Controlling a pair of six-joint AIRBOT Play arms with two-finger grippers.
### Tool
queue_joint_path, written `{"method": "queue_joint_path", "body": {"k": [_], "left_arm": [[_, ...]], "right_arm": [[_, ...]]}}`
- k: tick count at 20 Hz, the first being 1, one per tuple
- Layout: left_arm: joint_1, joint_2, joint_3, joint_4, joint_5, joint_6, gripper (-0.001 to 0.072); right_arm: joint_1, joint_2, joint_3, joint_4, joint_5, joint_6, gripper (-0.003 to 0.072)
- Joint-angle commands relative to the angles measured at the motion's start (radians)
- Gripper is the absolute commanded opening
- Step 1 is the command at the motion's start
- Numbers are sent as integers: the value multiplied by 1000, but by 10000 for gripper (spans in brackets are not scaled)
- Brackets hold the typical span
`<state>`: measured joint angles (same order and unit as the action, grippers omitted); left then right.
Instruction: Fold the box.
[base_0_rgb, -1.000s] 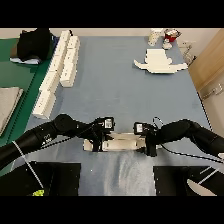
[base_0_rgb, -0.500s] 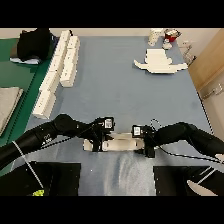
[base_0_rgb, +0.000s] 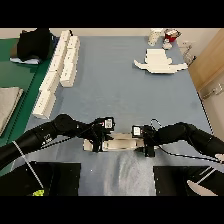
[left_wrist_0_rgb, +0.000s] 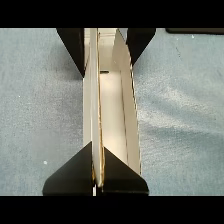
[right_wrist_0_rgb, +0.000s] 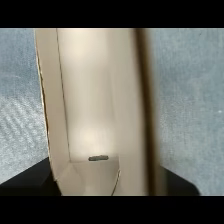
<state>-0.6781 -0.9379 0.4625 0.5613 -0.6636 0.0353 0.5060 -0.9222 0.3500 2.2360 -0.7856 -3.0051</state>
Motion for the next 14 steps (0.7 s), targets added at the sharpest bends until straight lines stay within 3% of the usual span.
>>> {"method": "queue_joint_path", "body": {"k": [1, 14], "left_arm": [[0, 0, 0, 0, 0, 0, 14], [0, 0, 0, 0, 1, 0, 14]], "right_arm": [[1, 0, 0, -4, -1, 1, 511], [1, 0, 0, -4, -8, 1, 511]]}}
